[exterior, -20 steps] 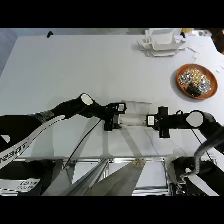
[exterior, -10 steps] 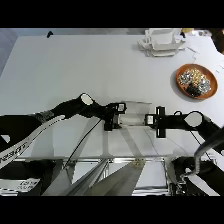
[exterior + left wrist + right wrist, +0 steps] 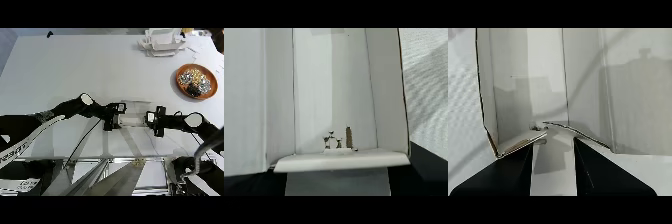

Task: Fold the box and place the chain.

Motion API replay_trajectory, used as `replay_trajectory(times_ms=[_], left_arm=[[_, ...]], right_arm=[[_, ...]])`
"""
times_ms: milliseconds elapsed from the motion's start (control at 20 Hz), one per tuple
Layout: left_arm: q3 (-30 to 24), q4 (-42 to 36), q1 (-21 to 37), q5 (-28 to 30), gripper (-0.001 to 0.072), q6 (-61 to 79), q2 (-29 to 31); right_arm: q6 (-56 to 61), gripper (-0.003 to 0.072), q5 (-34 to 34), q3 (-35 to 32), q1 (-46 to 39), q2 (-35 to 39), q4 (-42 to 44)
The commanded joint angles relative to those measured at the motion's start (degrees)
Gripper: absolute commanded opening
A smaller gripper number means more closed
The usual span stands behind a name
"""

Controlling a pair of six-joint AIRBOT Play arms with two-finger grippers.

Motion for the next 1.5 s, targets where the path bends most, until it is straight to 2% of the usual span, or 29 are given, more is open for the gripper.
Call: replay_trajectory(times_ms=[0,50,100,250,300,450,500,600,650,800,850,900,1000,1050,1300,1450], left_arm=[[0.0,-0.1,0.0,0.0,0.0010,-0.1,0.0],[0.0,0.0,0.0,0.0,0.0010,-0.1,0.0],[0.0,0.0,0.0,0.0,0.0010,-0.1,0.0],[0.0,-0.1,0.0,0.0,0.0010,-0.1,0.0],[0.0,-0.1,0.0,0.0,0.0010,-0.1,0.0],[0.0,-0.1,0.0,0.0,0.0010,-0.1,0.0],[0.0,-0.1,0.0,0.0,0.0010,-0.1,0.0],[0.0,-0.1,0.0,0.0,0.0010,-0.1,0.0],[0.0,-0.1,0.0,0.0,0.0010,-0.1,0.0],[0.0,-0.1,0.0,0.0,0.0010,-0.1,0.0],[0.0,-0.1,0.0,0.0,0.0010,-0.1,0.0],[0.0,-0.1,0.0,0.0,0.0010,-0.1,0.0],[0.0,-0.1,0.0,0.0,0.0010,-0.1,0.0],[0.0,-0.1,0.0,0.0,0.0010,-0.1,0.0],[0.0,-0.1,0.0,0.0,0.0010,-0.1,0.0],[0.0,-0.1,0.0,0.0,0.0010,-0.1,0.0]], right_arm=[[-1.4,0.0279,-0.1,-0.2,0.1,0.0,1.6],[-1.4,0.0188,-0.7,-0.2,0.1,0.0,1.6],[-1.4,0.0154,-1.2,-0.2,0.1,0.0,1.6],[-1.6,0.0139,-1.3,-0.2,0.1,0.0,1.6],[-1.9,0.0076,-1.1,-0.2,0.1,0.0,1.6],[-2.4,0.0068,-0.3,-0.2,0.1,0.0,1.6],[-2.4,0.0119,0.1,-0.2,0.1,0.0,1.6],[-2.3,0.0395,0.4,-0.4,0.1,0.0,1.7],[-2.3,0.0439,0.4,-0.5,0.1,0.0,1.7],[1.8,0.0435,0.7,-0.5,0.0,0.0,1.4],[5.4,0.0406,0.6,-0.5,0.0,0.0,0.7],[10.1,0.0318,0.7,-0.5,0.0,0.4,-1.0],[20.2,0.0037,0.7,-0.5,0.0,2.7,-6.2],[24.6,0.0019,0.6,-0.5,0.0,4.3,-8.8],[48.3,0.0019,0.0,-0.5,0.0,15.4,-22.7],[67.5,0.0019,-2.6,-0.5,0.0,17.3,-33.0]])
